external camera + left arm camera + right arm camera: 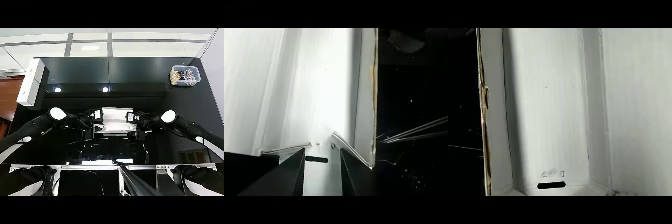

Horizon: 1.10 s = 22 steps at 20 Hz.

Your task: Fold the box and place the chain.

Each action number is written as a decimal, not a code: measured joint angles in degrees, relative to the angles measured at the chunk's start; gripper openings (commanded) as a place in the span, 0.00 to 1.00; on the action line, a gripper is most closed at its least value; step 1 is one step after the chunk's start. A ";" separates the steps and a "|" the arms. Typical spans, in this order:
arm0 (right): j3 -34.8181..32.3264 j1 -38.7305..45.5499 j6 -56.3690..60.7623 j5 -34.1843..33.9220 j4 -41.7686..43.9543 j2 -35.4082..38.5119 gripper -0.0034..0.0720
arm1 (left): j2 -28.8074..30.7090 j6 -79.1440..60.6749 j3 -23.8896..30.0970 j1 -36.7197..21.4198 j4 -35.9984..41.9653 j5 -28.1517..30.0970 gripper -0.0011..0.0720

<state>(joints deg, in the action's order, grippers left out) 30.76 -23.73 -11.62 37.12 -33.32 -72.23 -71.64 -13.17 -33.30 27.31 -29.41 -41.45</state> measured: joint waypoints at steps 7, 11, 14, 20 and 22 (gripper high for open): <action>0.00 0.00 0.09 -0.02 0.07 0.00 0.28 | -2.62 -0.26 -1.20 0.55 2.78 1.44 0.39; 0.00 0.00 0.04 -0.09 0.04 0.00 0.28 | -3.91 -0.39 -2.45 0.57 3.34 0.48 0.25; 0.00 0.00 -0.04 -0.09 0.00 0.00 0.28 | -4.35 -0.39 -2.80 0.59 3.37 -1.55 0.25; 0.00 0.00 0.00 -0.09 0.02 0.00 0.28 | -4.59 -0.42 -2.93 0.59 3.08 -2.64 0.38; 0.00 0.00 -0.02 -0.09 0.00 0.00 0.28 | -4.59 -0.42 -2.95 0.59 3.02 -2.43 0.68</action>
